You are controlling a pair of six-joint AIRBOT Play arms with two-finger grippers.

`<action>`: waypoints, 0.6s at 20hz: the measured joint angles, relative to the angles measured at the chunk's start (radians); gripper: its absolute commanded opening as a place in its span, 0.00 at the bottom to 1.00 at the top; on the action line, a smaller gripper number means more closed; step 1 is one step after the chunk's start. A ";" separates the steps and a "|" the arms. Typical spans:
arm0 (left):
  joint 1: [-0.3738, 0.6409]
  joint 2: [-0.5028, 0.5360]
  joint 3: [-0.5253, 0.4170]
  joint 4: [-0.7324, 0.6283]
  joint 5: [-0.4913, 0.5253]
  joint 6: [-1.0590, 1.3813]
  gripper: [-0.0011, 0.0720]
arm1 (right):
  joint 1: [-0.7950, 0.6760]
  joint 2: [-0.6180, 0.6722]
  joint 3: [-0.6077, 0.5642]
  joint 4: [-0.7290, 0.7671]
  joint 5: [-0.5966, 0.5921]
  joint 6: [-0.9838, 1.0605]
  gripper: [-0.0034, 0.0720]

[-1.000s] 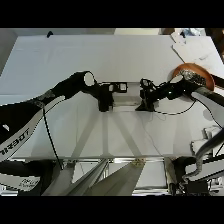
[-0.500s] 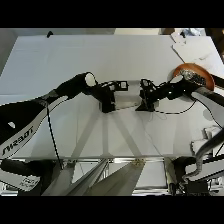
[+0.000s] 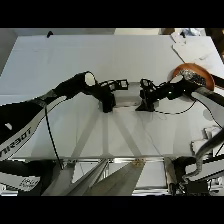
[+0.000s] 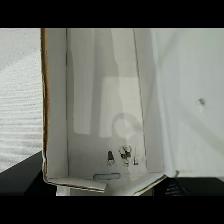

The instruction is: Fold the box and place the chain.

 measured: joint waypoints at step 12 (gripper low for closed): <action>0.158 0.271 -0.003 0.104 -0.130 -0.420 0.03 | 0.000 0.000 0.000 0.000 0.000 0.000 0.75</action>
